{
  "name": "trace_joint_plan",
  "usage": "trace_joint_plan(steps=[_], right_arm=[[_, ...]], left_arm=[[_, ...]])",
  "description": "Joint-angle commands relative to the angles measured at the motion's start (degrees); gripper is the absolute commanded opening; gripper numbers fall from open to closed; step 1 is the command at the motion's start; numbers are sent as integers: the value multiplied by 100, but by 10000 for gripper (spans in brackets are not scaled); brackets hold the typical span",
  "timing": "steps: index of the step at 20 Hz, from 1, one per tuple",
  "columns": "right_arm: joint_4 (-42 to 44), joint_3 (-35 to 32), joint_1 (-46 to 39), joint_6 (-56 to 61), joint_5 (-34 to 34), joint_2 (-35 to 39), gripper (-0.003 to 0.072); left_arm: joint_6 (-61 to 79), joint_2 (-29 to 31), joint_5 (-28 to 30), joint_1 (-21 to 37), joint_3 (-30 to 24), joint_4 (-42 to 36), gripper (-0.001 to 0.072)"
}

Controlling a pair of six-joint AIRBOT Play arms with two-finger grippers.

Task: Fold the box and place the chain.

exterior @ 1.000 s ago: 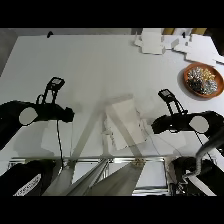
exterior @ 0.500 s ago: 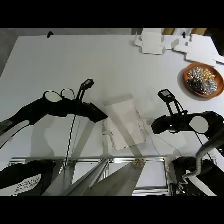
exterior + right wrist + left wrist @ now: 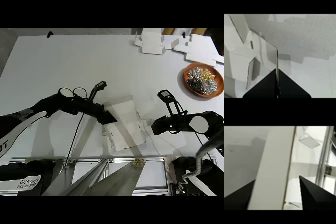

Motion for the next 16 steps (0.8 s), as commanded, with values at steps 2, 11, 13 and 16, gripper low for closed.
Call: trace_joint_plan(steps=[2, 11, 13, 16], right_arm=[[-2, -4, 4, 0, 2, 4, 22], [13, 0, 4, -2, -85, 9, 26], [61, 72, 4, -11, -199, 22, 201], [22, 361, 4, -31, -149, 22, 345]], left_arm=[[173, -308, -284, -190, 44, -17, 406], [905, 365, 173, -46, 44, 374, 5], [1617, 407, 251, -173, 81, 457, 4], [1950, 407, 599, -520, 254, 935, 2]])
